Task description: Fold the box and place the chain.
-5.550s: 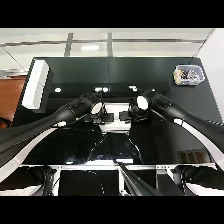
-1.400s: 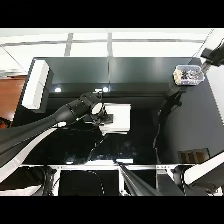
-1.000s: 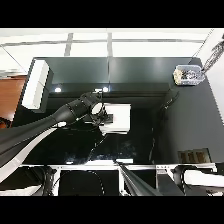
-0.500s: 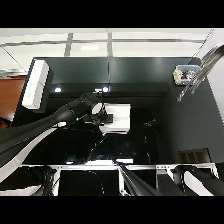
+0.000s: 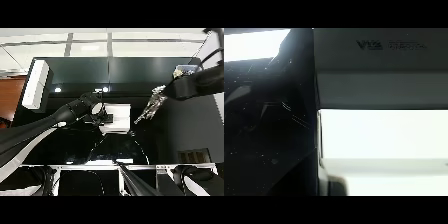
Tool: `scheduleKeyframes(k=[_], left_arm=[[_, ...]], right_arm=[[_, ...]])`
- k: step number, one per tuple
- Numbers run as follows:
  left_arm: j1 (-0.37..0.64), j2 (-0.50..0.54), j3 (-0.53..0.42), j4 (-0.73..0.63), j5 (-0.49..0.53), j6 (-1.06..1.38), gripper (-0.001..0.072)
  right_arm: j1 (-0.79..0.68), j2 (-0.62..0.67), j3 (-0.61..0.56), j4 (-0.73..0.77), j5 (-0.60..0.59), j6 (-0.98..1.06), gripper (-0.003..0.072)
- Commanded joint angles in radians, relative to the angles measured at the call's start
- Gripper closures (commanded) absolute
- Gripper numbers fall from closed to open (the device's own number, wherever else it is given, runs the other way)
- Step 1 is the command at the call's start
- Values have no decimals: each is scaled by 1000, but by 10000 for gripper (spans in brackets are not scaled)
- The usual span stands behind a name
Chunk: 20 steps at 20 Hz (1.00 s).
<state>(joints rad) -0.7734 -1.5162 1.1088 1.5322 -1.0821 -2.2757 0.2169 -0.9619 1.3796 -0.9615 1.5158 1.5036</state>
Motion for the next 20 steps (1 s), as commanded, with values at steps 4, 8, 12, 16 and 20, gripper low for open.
scheduleKeyframes(k=[4,8,12,16,20], left_arm=[[0,1,0,0,0,0,684],[0,1,0,0,0,0,684],[0,1,0,1,0,0,684],[0,1,0,1,1,0,684],[0,1,0,1,0,0,684]], right_arm=[[134,-27,-92,146,-293,7,673],[148,-79,-97,142,-309,7,673],[198,-132,-222,90,-330,9,672],[209,-183,-351,71,-486,22,671],[236,-252,-361,70,-511,22,667]])
